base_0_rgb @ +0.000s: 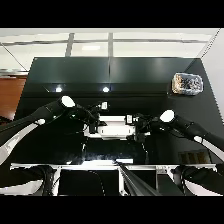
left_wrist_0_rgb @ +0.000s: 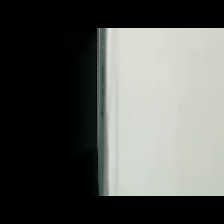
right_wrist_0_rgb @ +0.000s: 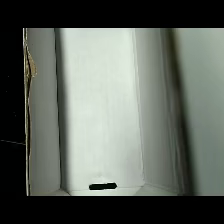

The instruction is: Fold the box and place the chain.

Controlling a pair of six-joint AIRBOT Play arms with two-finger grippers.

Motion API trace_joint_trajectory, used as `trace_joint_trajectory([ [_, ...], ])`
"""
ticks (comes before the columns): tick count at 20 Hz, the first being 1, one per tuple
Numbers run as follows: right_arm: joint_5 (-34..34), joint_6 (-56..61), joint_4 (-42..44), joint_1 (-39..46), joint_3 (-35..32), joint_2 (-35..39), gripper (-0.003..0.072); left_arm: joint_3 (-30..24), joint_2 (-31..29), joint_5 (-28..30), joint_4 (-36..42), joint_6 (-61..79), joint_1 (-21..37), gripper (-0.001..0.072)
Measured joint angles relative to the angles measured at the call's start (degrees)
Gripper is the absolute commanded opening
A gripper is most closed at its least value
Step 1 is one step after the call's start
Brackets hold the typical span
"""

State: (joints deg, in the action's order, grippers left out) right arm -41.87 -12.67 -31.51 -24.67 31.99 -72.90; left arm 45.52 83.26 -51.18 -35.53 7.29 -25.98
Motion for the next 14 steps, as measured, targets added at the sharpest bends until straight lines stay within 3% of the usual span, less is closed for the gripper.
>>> trace_joint_trajectory([
  [1, 0.13, 0.00, -0.02, 0.00, 0.00, 0.00, 0.0436, 0.00, 0.00, 0.00, -0.02, 0.07, 0.00, 0.0028],
  [3, 0.07, 0.04, 0.00, 0.00, 0.00, 0.00, 0.0436, 0.00, 0.00, -0.02, -0.04, 0.11, 0.00, 0.0063],
  [6, 0.17, 0.04, 0.00, 0.00, 0.00, 0.00, 0.0436, 0.02, -0.44, -0.24, 0.00, -0.17, 0.09, 0.0323],
  [8, 0.17, 0.04, -0.02, 0.00, 0.00, 0.00, 0.0436, 0.31, -1.66, -0.37, -0.68, -2.16, 0.59, 0.0408],
  [13, 0.26, 0.20, -0.04, 0.00, 0.00, 0.00, 0.0436, 1.66, -9.90, -6.47, -12.22, -13.86, 3.76, 0.0408],
  [14, 0.37, 0.24, -0.07, 0.00, 0.00, 0.00, 0.0436, 1.81, -12.28, -7.85, -15.32, -17.14, 4.55, 0.0375],
])
